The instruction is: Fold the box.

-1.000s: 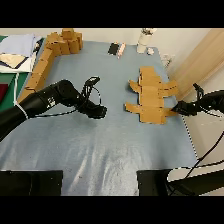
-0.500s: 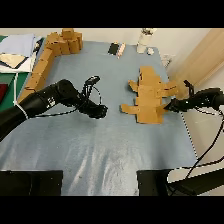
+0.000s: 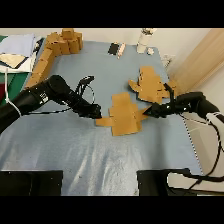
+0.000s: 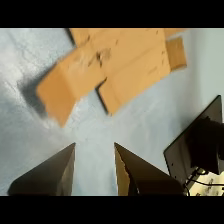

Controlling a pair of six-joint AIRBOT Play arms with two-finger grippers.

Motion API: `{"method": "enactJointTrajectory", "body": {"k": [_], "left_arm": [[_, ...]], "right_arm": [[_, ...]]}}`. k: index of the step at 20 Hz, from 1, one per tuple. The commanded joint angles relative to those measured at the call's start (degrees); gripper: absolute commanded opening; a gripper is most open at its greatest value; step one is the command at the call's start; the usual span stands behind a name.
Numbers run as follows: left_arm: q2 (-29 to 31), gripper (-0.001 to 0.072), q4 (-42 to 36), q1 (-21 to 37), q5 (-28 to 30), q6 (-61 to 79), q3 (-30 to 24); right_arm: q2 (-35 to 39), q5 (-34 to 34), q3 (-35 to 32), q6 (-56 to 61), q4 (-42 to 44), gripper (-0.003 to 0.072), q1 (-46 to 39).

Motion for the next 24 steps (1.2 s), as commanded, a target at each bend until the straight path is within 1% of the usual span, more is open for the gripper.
{"method": "enactJointTrajectory", "body": {"k": [1,4,6,8,10,12,15,17,20,24], "left_arm": [[0.1,0.0357,0.2,2.7,-4.2,2.4,0.0],[-0.4,0.036,0.2,6.6,-6.7,4.3,-0.1],[-1.2,0.0551,0.2,9.3,-7.0,4.6,-0.6],[-2.5,0.0554,0.2,11.7,-7.1,4.7,-1.0],[-4.0,0.0553,-0.6,13.4,-7.0,4.8,-1.1],[-6.1,0.0554,-4.1,14.1,-7.1,7.5,-1.1],[-10.7,0.0554,-9.7,14.2,-6.7,11.4,-1.1],[-13.8,0.0554,-16.7,14.1,-7.1,16.1,-1.1],[-17.0,0.0553,-27.0,14.1,-9.3,23.3,-1.1],[-19.2,0.0551,-28.0,14.1,-11.3,25.8,-1.1]], "right_arm": [[10.3,10.9,-12.2,1.9,1.7,0.0001,9.7],[20.1,19.6,-20.4,1.9,1.3,0.0001,17.9],[26.0,23.8,-24.3,1.9,1.0,0.0001,22.1],[30.9,27.0,-26.8,1.9,1.0,0.0001,25.4],[34.5,28.3,-28.1,1.9,0.8,0.0002,28.2],[36.0,28.9,-28.7,2.4,0.7,0.0002,30.1],[35.8,29.5,-28.7,3.0,0.7,0.0002,32.0],[35.8,29.6,-28.7,3.5,0.5,0.0002,32.6],[35.8,29.6,-28.7,4.0,-0.2,0.0002,32.6],[35.8,30.4,-28.7,4.9,-1.4,0.0002,32.6]]}}
